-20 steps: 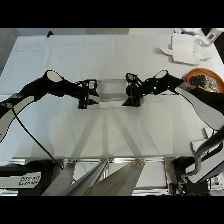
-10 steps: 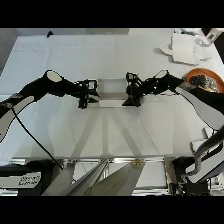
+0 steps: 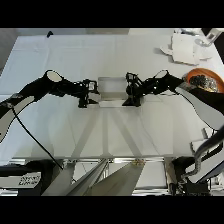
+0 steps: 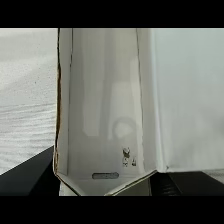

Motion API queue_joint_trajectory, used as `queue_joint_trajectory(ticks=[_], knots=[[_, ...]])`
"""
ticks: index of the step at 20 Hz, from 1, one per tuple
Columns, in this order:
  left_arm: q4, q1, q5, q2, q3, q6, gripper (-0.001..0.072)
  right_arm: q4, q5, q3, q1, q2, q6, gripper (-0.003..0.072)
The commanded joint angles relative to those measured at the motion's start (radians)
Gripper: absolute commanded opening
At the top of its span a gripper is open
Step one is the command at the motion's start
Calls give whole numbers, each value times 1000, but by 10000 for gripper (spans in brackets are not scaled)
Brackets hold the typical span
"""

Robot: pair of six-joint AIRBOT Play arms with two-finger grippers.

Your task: Fold the box and place the chain.

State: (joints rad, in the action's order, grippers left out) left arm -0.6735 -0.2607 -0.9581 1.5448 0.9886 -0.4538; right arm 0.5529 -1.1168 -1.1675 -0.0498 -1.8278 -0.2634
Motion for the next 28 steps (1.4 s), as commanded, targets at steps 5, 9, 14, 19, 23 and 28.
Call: queue_joint_trajectory(ticks=[5, 9, 14, 19, 23, 28], knots=[[-1, -1, 8, 3, 0, -44, 263, 0, -1, 0, 0, -1, 0, 336], [5, -2, 5, 21, 0, -43, 251, 0, -1, 0, 0, -1, 0, 336], [11, -4, 4, 42, 0, -36, 136, 0, -1, 0, 0, -1, 0, 336], [65, -4, 5, 42, 0, -36, 134, 0, -1, 0, 0, -1, 0, 336], [127, -4, 4, 42, 0, -32, 134, 0, -1, 0, 0, -1, 1, 336], [127, -4, 5, 42, 0, 63, 336, 0, -1, 0, 0, -1, 0, 336]])
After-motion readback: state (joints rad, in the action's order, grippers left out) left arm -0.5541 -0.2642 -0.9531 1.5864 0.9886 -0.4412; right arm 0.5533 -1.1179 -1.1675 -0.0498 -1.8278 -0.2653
